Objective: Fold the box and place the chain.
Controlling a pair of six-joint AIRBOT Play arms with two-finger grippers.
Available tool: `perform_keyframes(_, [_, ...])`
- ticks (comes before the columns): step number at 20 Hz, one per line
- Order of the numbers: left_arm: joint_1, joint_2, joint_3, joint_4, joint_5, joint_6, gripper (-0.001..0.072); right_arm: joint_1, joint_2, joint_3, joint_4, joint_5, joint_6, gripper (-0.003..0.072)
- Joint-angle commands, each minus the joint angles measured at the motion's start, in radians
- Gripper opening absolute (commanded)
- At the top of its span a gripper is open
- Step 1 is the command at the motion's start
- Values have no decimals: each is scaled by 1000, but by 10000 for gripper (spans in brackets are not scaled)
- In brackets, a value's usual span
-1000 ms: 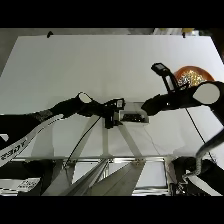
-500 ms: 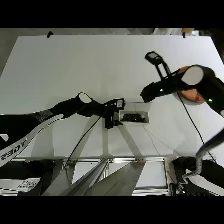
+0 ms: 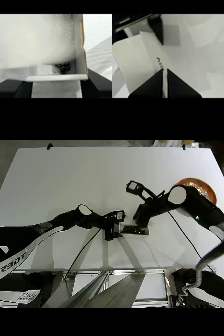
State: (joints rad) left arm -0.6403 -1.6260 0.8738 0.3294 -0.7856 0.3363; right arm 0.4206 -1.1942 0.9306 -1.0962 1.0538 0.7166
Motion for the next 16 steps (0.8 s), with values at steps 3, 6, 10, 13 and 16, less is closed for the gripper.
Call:
perform_keyframes(3, [1,1,0,0,0,0,272,35,52,-91,0,32,-169,268])
perform_keyframes(6, [1,1,0,0,0,0,272,35,60,-96,-8,34,-192,278])
perform_keyframes(10, [1,1,0,0,0,0,272,35,91,-96,-6,45,-196,278])
perform_keyframes(13, [1,1,0,0,0,0,272,35,149,-97,-8,45,-235,278])
perform_keyframes(16, [1,1,0,0,0,0,272,35,153,-111,-8,24,-249,278])
